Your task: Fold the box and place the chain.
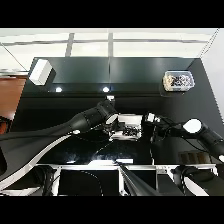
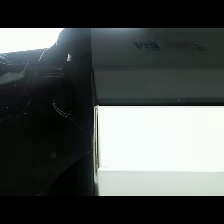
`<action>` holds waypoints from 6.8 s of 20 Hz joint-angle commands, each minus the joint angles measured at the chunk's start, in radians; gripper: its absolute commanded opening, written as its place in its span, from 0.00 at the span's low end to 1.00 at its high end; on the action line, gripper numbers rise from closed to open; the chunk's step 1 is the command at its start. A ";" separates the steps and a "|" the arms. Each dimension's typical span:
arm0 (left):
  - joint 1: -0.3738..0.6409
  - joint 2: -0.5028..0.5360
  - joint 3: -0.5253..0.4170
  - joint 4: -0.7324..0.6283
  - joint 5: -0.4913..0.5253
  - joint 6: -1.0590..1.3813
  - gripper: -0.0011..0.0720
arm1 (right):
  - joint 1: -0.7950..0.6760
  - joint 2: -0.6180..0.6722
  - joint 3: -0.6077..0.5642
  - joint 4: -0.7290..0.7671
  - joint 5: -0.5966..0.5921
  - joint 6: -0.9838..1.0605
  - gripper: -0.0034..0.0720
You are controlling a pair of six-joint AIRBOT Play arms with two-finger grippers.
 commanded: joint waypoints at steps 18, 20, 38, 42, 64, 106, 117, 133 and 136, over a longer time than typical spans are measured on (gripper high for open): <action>0.001 0.000 0.000 -0.008 0.000 0.000 0.05 | 0.048 0.080 0.178 -0.329 0.082 0.555 0.06; 0.001 0.000 0.000 -0.008 0.000 0.000 0.05 | 0.036 0.132 0.275 -0.326 0.224 0.668 0.06; 0.001 0.000 0.000 -0.011 -0.003 0.000 0.05 | 0.075 0.090 0.343 -0.159 0.344 0.968 0.48; 0.001 0.000 0.000 -0.011 -0.008 0.001 0.05 | -0.093 0.150 0.439 -0.245 0.472 0.968 0.48; 0.650 0.693 -0.573 -0.538 0.186 1.178 0.99 | -0.146 0.163 0.439 -0.272 0.492 1.099 0.48; 0.383 0.156 -0.447 -0.976 0.268 2.617 0.74 | -0.146 0.163 0.438 -0.255 0.486 1.139 0.47; 0.381 0.156 -0.447 -0.976 0.274 2.617 0.67 | -0.005 -0.089 0.476 -0.173 0.169 1.199 1.00; 0.381 0.156 -0.447 -0.976 0.274 2.617 0.67 | 0.097 -0.067 0.391 -0.129 0.313 0.528 1.00; 0.381 0.156 -0.447 -0.976 0.274 2.617 0.67 | 0.105 -0.067 0.375 -0.113 0.331 0.449 1.00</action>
